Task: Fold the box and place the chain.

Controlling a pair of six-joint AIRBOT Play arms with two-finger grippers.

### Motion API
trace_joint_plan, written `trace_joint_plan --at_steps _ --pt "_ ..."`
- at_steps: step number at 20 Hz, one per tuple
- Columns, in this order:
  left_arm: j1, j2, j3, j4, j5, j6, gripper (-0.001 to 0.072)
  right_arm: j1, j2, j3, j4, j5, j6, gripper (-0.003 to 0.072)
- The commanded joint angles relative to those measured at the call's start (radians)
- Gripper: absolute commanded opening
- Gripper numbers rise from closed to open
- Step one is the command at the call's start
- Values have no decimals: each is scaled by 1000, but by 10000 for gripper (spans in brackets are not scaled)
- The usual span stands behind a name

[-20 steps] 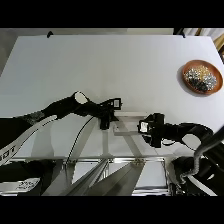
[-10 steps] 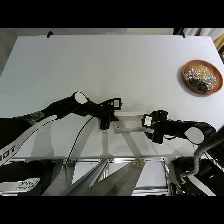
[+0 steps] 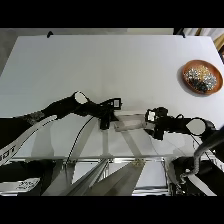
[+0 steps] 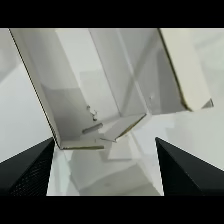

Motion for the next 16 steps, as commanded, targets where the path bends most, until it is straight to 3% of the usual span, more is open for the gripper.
trace_joint_plan --at_steps 1,7,16 --pt "-1 -1 0 0 0 0 10 -8 -43 1 76 -4 -103 696" --pt "-1 -1 0 0 0 0 10 -14 -103 1 91 -47 -173 696" --pt "-1 -1 0 0 0 0 10 -81 -169 1 311 26 -479 696"
